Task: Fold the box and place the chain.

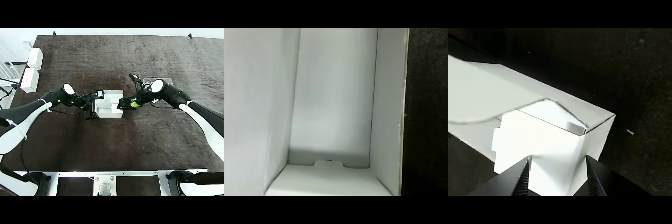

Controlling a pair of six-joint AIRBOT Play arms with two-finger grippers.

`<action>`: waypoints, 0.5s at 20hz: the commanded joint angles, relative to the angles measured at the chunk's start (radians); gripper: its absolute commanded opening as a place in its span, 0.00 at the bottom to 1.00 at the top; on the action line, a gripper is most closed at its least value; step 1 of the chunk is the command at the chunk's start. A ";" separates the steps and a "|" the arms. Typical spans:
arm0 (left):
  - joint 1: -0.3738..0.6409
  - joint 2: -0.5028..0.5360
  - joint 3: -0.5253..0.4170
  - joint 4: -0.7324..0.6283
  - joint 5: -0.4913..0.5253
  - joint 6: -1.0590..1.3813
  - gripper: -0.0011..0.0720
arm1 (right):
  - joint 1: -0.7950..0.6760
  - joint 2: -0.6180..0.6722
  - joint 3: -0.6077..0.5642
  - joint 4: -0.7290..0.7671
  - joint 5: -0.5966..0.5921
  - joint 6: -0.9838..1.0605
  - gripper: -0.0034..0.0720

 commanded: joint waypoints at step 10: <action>0.001 0.000 0.000 0.000 0.000 0.000 0.74 | 0.090 -0.085 0.114 -0.333 0.011 0.343 0.62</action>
